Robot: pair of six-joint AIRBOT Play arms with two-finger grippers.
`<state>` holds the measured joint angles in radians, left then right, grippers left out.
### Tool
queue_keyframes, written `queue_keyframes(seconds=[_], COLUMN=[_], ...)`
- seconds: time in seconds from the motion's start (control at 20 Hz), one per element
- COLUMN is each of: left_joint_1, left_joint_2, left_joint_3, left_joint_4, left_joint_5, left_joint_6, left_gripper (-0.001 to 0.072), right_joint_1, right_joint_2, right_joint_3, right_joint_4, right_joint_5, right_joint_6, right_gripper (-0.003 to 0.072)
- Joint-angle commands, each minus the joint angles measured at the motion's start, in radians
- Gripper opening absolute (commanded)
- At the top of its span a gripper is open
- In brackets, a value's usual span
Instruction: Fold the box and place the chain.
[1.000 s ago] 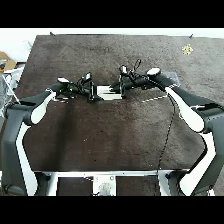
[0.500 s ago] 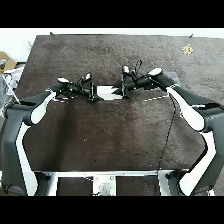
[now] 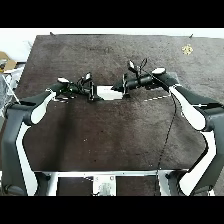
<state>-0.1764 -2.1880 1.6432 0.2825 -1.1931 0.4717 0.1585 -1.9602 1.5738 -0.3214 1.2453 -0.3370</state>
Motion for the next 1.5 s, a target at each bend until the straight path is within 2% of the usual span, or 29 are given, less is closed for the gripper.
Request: queue_keyframes(seconds=[0.0,0.25,0.5,0.6,0.75,0.9,1.05,1.15,1.25,1.45], left_joint_1=[0.001,0.001,0.001,0.001,0.001,0.001,0.001,0.001,0.001,0.001], left_joint_2=[0.0,0.0,0.0,0.0,0.0,0.0,0.0,0.0,0.0,0.0], left_joint_3=[0.0,0.0,0.0,0.0,0.0,0.0,0.0,0.0,0.0,0.0], left_joint_4=[0.0,0.0,0.0,0.0,0.0,0.0,0.0,0.0,0.0,0.0], left_joint_5=[0.0,0.0,0.0,0.0,0.0,0.0,0.0,0.0,0.0,0.0], left_joint_6=[0.0,0.0,0.0,0.0,0.0,0.0,0.0,0.0,0.0,0.0], left_gripper=[0.0275,0.0275,0.0275,0.0276,0.0276,0.0276,0.0276,0.0276,0.0276,0.0276], right_joint_1=[0.002,0.002,0.0,-0.003,-0.01,-0.015,-0.022,-0.039,-0.073,-0.134], right_joint_2=[-0.01,-0.056,-0.061,-0.058,-0.021,0.061,0.178,0.273,0.378,0.657], right_joint_3=[0.0,0.0,0.0,0.0,0.001,0.001,-0.01,-0.051,-0.142,-0.494], right_joint_4=[-0.078,-0.089,-0.177,-0.15,-0.005,0.105,0.109,0.109,0.11,0.169], right_joint_5=[-0.076,-0.082,-0.083,-0.078,-0.053,-0.052,-0.06,-0.078,-0.127,-0.395], right_joint_6=[0.002,0.002,0.002,0.002,0.001,0.001,0.031,0.113,0.183,0.2], right_gripper=[0.0012,0.0013,0.0012,-0.0004,-0.0005,-0.0005,-0.0006,-0.0006,-0.0007,-0.0006])
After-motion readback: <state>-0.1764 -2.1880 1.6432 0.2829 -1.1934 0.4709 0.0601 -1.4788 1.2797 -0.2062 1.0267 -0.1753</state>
